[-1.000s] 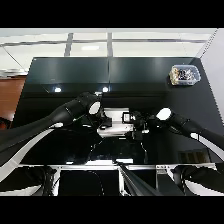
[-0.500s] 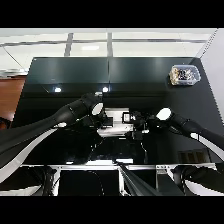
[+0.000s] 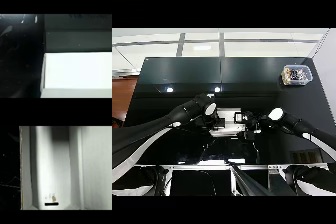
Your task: Fold the box and place the chain.
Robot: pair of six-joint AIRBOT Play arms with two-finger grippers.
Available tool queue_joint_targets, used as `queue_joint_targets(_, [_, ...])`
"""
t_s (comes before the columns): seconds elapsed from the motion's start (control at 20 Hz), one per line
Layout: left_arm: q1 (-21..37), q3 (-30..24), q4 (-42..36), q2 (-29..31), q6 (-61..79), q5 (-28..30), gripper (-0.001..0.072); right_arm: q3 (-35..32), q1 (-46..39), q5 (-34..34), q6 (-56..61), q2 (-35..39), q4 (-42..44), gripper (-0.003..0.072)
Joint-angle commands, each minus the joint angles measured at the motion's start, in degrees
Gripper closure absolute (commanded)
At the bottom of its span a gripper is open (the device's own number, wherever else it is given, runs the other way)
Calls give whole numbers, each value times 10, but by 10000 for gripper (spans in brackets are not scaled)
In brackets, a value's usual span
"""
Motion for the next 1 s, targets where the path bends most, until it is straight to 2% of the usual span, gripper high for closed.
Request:
queue_joint_targets(0.0, [0, 0, 0, -2, 1, 1, 624, 0, 0, 0, 0, 0, 0, 510])
queue_joint_targets(0.05, [0, 0, -1, -2, 1, 3, 674, 0, 0, 0, 0, 0, 0, 510])
queue_joint_targets(0.1, [0, 0, -1, -2, 1, 3, 683, 0, 0, 0, 0, 0, 0, 510])
queue_joint_targets(0.35, [0, 1, -11, -2, 1, 8, 670, 0, 0, 0, 0, 0, 0, 510])
queue_joint_targets(0.4, [0, 1, -11, -2, 0, 8, 556, 0, 0, 0, 0, 0, 0, 510])
queue_joint_targets(0.45, [0, 1, -14, -2, 0, 10, 379, 0, 0, 0, 0, 0, 0, 510])
queue_joint_targets(0.5, [0, 2, -15, -2, 0, 10, 278, 0, 0, 0, 0, 0, 0, 510])
queue_joint_targets(0.6, [0, 2, -15, -2, 0, 9, 281, 0, 0, 0, 0, 0, 0, 510])
queue_joint_targets(0.65, [0, 2, -15, -2, 0, 9, 318, 0, 0, 0, 0, 0, 0, 510])
queue_joint_targets(0.75, [0, 2, -13, -2, 0, 11, 609, 0, 0, 0, 0, 0, 0, 510])
queue_joint_targets(0.8, [0, 2, -11, -2, 0, 10, 683, 0, 0, 0, 0, 0, 0, 510])
queue_joint_targets(0.95, [0, 2, -10, -2, 1, 10, 683, 0, 0, 0, 0, 0, 0, 510])
